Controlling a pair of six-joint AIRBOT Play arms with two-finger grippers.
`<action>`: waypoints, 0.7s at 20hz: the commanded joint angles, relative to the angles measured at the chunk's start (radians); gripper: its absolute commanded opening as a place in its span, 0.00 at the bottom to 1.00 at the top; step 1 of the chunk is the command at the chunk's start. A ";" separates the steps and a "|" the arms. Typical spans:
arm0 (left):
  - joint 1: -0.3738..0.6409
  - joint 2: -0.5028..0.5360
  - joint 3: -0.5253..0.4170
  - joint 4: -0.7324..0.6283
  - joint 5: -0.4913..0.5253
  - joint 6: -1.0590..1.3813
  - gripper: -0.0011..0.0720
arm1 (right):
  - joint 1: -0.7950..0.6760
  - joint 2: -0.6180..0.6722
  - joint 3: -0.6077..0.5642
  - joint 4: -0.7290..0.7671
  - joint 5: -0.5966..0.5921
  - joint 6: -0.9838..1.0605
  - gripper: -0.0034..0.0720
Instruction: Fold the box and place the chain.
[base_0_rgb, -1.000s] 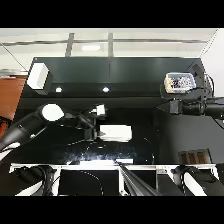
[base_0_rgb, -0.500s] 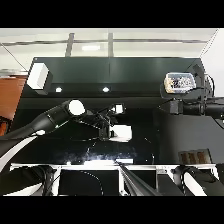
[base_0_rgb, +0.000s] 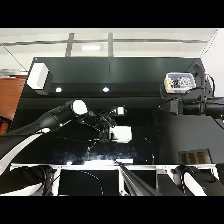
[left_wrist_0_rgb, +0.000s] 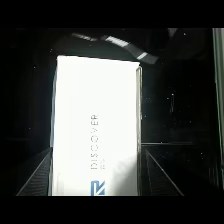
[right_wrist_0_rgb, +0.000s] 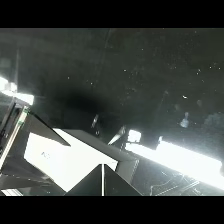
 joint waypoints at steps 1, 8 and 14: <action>-0.003 -0.019 0.001 0.004 -0.003 0.000 0.99 | 0.000 0.001 0.000 0.000 0.000 0.001 0.06; -0.112 -0.089 -0.002 0.132 0.201 -0.094 0.92 | 0.000 0.001 0.000 0.000 0.002 0.001 0.06; 0.024 0.037 0.001 0.139 0.040 -0.142 0.41 | 0.000 0.001 0.000 0.000 0.045 0.001 0.06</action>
